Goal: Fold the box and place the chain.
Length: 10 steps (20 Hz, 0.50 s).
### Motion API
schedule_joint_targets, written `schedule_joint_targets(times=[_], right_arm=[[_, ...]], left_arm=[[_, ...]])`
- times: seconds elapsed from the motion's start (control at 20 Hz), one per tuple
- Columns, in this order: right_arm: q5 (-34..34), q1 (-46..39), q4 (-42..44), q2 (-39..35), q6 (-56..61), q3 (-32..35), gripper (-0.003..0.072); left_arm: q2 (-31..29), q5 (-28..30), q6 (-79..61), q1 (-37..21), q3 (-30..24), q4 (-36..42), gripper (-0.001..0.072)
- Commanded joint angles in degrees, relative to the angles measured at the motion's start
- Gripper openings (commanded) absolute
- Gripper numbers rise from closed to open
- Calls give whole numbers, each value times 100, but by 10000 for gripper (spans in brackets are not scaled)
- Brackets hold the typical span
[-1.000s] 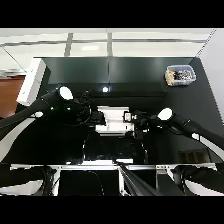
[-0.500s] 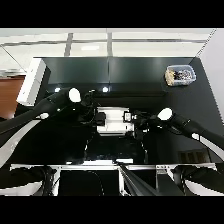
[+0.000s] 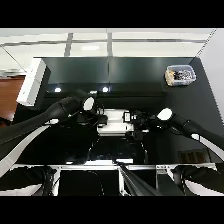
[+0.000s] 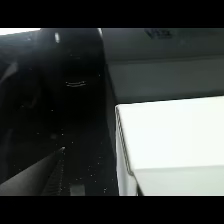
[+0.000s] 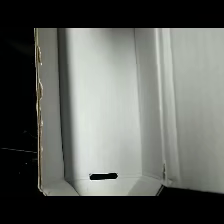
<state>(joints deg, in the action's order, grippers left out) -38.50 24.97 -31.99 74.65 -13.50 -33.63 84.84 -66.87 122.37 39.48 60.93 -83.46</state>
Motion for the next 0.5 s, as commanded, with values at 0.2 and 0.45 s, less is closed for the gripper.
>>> schedule_joint_targets(times=[0.2,0.45], right_arm=[[-2,4,0,4,0,-4,253],[-4,4,0,4,0,-4,253]], left_arm=[[61,236,710,317,87,39,486],[109,319,715,407,87,39,485]])
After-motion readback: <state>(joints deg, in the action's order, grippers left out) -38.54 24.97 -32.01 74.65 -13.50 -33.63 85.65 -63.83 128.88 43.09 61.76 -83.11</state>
